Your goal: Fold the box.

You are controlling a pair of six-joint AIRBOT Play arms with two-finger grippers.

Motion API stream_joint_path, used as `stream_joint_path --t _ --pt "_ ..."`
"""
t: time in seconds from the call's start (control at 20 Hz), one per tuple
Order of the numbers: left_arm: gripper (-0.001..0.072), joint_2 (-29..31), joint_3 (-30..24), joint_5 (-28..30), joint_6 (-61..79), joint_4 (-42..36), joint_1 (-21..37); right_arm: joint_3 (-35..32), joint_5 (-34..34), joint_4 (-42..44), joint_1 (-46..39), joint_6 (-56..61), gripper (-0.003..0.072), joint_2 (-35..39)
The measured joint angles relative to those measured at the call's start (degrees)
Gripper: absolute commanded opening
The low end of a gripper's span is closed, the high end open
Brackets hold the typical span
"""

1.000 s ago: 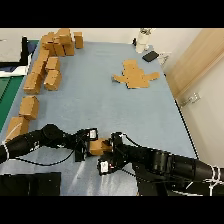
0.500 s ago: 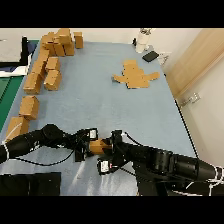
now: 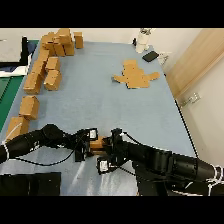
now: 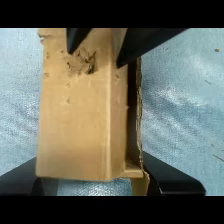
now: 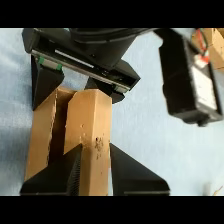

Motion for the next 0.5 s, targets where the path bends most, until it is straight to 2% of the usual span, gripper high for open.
stream_joint_path --t 0.25,0.5 --pt "0.0518 0.0 0.0 0.0 0.0 0.0 0.0 0.0 -0.7 -1.5 0.1 1.8 0.0263 -1.3" --pt "0.0517 0.0 0.0 0.0 0.0 0.0 0.0 0.0 -1.2 1.1 0.3 2.1 0.0265 -1.5"
